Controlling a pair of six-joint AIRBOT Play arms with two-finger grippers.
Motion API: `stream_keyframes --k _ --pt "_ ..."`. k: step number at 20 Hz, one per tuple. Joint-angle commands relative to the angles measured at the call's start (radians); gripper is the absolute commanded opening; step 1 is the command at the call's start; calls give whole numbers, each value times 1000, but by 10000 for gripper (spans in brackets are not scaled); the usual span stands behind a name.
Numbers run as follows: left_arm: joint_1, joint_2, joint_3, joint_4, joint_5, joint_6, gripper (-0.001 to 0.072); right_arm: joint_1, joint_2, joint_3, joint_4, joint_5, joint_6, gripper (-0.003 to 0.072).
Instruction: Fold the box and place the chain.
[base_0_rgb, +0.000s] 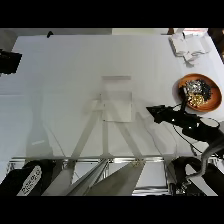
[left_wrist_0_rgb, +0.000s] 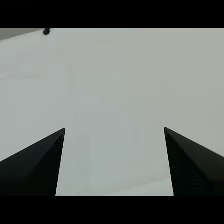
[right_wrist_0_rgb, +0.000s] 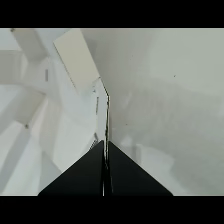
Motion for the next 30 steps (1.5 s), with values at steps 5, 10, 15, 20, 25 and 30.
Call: stream_keyframes --k 5,10,15,20,25,30 --pt "0 0 0 0 0 0 694 181 -11 -20 67 -212 -56 6" --pt "0 0 0 0 0 0 694 182 -9 -20 66 -208 -56 9" --pt "0 0 0 -11 3 -3 694 182 -9 -20 66 -209 -56 9" --pt "-1 0 0 -216 -35 -71 693 182 -10 -20 66 -209 -56 9" --pt "-51 -43 0 -247 -312 -76 554 182 -10 -20 66 -209 -56 9" --pt "-247 -160 0 -244 -365 -67 439 182 -9 -20 65 -209 -56 9"
